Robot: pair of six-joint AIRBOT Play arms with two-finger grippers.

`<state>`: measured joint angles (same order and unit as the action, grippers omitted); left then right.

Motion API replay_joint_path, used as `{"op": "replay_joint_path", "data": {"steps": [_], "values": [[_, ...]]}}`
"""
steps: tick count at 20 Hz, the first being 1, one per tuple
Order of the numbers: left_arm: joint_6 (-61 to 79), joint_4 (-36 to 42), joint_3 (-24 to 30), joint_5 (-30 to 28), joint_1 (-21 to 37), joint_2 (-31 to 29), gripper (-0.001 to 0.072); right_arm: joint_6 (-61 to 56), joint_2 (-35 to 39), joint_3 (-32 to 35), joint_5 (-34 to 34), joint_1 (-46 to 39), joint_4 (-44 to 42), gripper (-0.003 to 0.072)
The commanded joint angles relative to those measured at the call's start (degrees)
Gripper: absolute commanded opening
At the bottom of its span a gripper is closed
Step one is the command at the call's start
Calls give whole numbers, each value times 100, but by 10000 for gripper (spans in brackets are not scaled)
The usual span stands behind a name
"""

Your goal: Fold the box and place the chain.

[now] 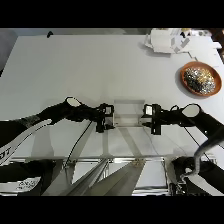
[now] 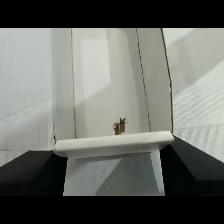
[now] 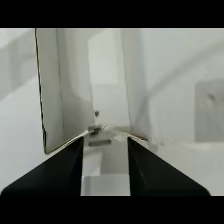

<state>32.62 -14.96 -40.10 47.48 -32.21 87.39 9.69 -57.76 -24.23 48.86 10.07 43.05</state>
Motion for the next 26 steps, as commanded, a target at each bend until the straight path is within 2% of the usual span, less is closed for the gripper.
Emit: {"op": "replay_joint_path", "data": {"steps": [1,3,6,9,13,20,26], "values": [[-7,-4,-4,-15,-2,-4,14,-997,634,2,485,-280,494,203],[-7,-4,-4,-15,-2,-4,14,-1255,1213,0,833,-472,319,26],[-9,-4,-4,-15,-2,-4,14,-2507,2035,0,824,-887,393,18],[-7,-4,-4,-15,-2,-4,14,-4636,2138,0,332,-1495,750,18],[-7,-4,-4,-13,-2,-4,14,-6673,1578,0,363,-1961,1453,18],[-7,-4,-4,-13,-2,-4,14,-6826,-92,2,907,-1626,1099,18],[-7,-4,-4,-13,-2,-4,14,-6752,-719,0,603,-1016,426,18]]}}
